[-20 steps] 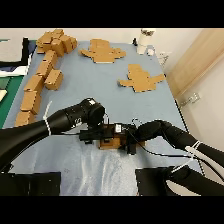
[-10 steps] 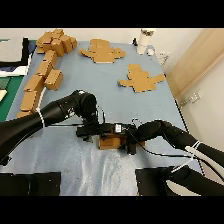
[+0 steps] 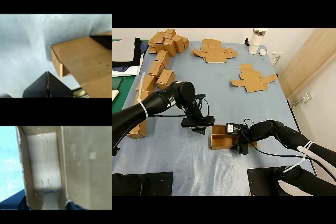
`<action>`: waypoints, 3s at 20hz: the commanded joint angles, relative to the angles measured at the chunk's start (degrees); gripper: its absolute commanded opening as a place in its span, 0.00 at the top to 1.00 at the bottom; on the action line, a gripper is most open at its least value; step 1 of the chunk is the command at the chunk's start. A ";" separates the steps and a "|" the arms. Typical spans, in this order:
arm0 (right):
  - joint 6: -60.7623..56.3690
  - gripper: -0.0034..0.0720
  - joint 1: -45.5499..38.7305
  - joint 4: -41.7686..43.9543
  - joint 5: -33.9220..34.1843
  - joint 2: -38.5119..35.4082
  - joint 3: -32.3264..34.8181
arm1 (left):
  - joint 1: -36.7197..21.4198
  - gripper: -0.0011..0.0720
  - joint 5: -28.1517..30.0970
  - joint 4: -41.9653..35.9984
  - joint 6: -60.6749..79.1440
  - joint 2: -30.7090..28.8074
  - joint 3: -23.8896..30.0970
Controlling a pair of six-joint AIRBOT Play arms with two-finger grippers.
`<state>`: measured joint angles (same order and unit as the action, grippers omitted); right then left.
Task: Fold the box.
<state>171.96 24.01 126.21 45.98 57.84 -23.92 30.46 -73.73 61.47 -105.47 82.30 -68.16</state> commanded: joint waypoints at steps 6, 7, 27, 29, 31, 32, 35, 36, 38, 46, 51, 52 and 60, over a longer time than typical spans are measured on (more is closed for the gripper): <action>0.00 0.29 0.04 0.00 -0.02 0.00 0.02 | -1.75 0.97 3.39 -0.42 54.34 -5.92 1.95; 0.00 0.29 0.04 0.00 -0.02 0.00 0.00 | -2.62 0.97 3.74 -2.08 59.14 -7.32 3.41; 0.00 0.29 0.04 0.00 -0.02 0.00 0.00 | -7.50 0.04 28.15 -28.72 113.68 -8.20 29.64; 0.00 0.29 0.04 0.00 -0.02 0.00 0.00 | -6.34 0.04 28.17 -29.81 113.63 -8.17 29.64; 0.00 0.29 0.04 0.00 -0.02 0.00 0.00 | -4.94 0.01 28.22 -30.21 113.61 -8.17 29.66; 0.00 0.29 0.04 0.00 -0.02 0.00 0.00 | -4.22 0.01 28.26 -30.21 113.57 -8.17 29.66; 0.00 0.29 0.04 0.00 -0.02 0.00 0.00 | -2.75 0.01 28.65 -30.21 113.50 -8.11 29.66; 0.00 0.29 0.04 0.00 0.00 0.00 0.00 | -2.16 0.01 29.53 -30.21 113.37 -7.93 29.66; 0.00 0.29 0.04 0.00 0.00 0.00 0.00 | -1.16 0.01 31.47 -30.27 112.83 -7.43 29.66; 0.00 0.29 0.04 0.00 -0.02 0.00 0.00 | 2.34 0.01 35.89 -32.59 111.91 -6.10 29.66; 0.00 0.29 0.04 0.00 0.00 0.00 0.00 | 3.15 0.02 36.52 -33.62 111.91 -5.95 29.66; 0.00 0.29 0.04 0.00 -0.02 0.00 0.02 | 3.13 0.02 36.59 -33.59 111.91 -5.95 29.66; 0.00 0.29 0.04 0.00 0.00 0.00 0.00 | 3.13 0.34 36.04 -33.00 111.91 -5.95 29.66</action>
<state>171.94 24.01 126.19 45.95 57.84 -23.92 33.54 -37.32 28.32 6.35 76.34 -38.52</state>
